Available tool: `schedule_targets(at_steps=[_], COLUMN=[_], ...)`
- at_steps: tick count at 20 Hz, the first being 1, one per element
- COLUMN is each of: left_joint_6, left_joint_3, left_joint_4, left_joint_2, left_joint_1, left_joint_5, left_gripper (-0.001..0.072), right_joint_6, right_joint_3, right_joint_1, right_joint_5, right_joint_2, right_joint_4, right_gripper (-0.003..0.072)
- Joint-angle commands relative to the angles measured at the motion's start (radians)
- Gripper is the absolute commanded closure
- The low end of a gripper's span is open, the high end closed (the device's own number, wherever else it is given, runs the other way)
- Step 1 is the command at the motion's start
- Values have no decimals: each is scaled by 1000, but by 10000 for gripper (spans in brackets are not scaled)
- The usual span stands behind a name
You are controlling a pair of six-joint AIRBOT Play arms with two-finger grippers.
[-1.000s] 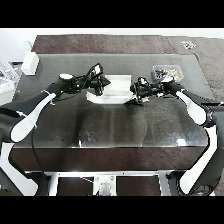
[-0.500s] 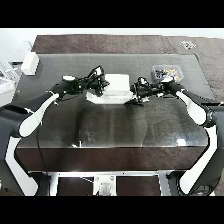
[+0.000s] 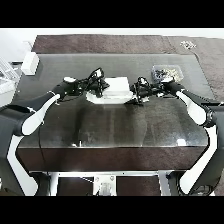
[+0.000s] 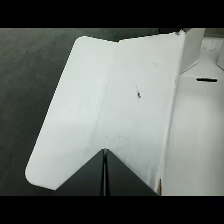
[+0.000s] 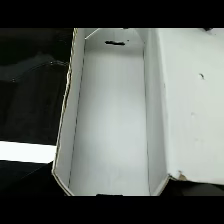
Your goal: Fold the box and place the chain.
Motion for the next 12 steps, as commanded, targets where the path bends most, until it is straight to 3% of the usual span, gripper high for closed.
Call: schedule_targets(at_steps=[1,7,12], left_joint_6=[0,-16,-245], left_joint_3=[0,45,45], left_joint_4=[2,62,268], left_joint_2=[-2,62,161], left_joint_1=[-1,8,83], left_joint_5=[-3,-29,-258], left_gripper=[689,689,689], right_joint_6=[0,0,0], right_joint_3=[0,0,0], right_joint_1=[0,0,0], right_joint_5=[1,0,0], right_joint_2=[0,0,0], right_joint_4=[0,0,0], right_gripper=[104,104,104])
